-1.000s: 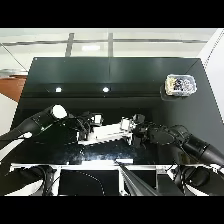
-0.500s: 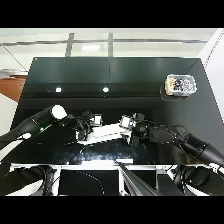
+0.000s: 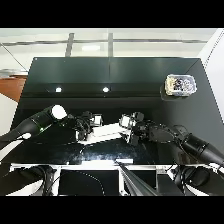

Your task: Fold the box and place the chain.

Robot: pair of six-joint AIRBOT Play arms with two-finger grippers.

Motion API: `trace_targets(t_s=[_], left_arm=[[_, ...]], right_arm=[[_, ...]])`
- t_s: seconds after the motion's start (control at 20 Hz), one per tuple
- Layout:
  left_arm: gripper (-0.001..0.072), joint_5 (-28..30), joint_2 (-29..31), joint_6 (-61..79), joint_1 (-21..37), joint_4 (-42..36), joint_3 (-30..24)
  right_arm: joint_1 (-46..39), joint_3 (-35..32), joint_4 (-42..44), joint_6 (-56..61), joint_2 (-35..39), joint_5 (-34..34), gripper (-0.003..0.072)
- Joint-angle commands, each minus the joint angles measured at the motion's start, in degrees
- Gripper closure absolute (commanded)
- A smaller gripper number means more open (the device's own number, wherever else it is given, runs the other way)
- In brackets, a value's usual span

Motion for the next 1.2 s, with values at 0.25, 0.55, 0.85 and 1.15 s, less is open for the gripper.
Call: trace_targets(t_s=[0.25, 0.55, 0.85, 1.15], left_arm=[[0.0682, 0.1, 0.0, 0.0, 0.0, 0.0, 0.1], [0.0682, 0.1, 0.0, -0.1, 0.0, 0.0, 0.1], [0.0682, 0.0, 0.0, -0.2, 0.0, 0.0, 0.1], [0.0682, 0.0, 0.0, -0.2, 0.0, 0.0, 0.1]], right_arm=[[0.0, 0.6, 0.6, -4.1, -3.5, -4.5, -0.0016], [0.0, 0.6, 3.4, -7.7, -5.3, -8.0, -0.0016], [0.0, 0.6, 5.4, -10.1, -7.8, -8.3, -0.0016], [0.0, 0.5, 5.5, -11.3, -10.7, -7.1, -0.0015]])
